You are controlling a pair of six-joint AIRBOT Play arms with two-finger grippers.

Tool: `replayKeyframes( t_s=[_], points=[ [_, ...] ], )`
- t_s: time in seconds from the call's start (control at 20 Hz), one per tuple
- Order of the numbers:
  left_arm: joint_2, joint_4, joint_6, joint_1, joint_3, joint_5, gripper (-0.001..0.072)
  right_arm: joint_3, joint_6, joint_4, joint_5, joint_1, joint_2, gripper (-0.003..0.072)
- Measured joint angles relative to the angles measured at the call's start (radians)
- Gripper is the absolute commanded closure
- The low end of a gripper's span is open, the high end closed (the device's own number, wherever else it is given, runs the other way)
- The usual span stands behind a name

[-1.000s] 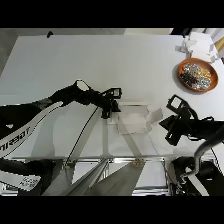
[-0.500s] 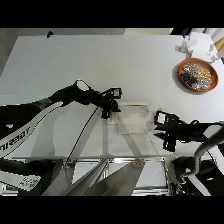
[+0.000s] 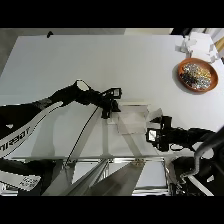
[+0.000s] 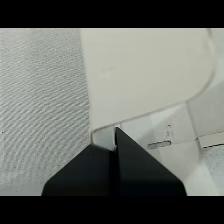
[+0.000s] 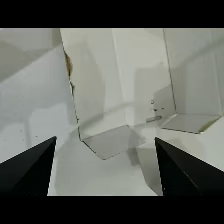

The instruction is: Fold the box and place the chain.

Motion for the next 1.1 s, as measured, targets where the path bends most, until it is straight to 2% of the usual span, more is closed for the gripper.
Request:
replayKeyframes(
  t_s=[0.25, 0.6, 0.85, 1.1],
  points=[
    [0.0, 0.0, 0.0, 0.0, 0.0, 0.0, 0.0697, -0.086, -0.001, -0.014, -0.113, 0.026, -0.001, -0.0005],
    [0.0, 0.0, 0.0, 0.0, 0.0, 0.0, 0.0697, -0.104, -0.003, -0.019, -0.304, 0.031, -0.119, 0.0003],
    [0.0, 0.0, 0.0, 0.0, 0.0, 0.0, 0.0697, -0.049, -0.009, -0.03, -0.302, 0.022, -0.142, 0.0004],
    [0.0, 0.0, 0.0, 0.0, 0.0, 0.0, 0.0697, -0.006, -0.058, 0.027, -0.254, -0.064, -0.175, 0.0004]
  ],
)
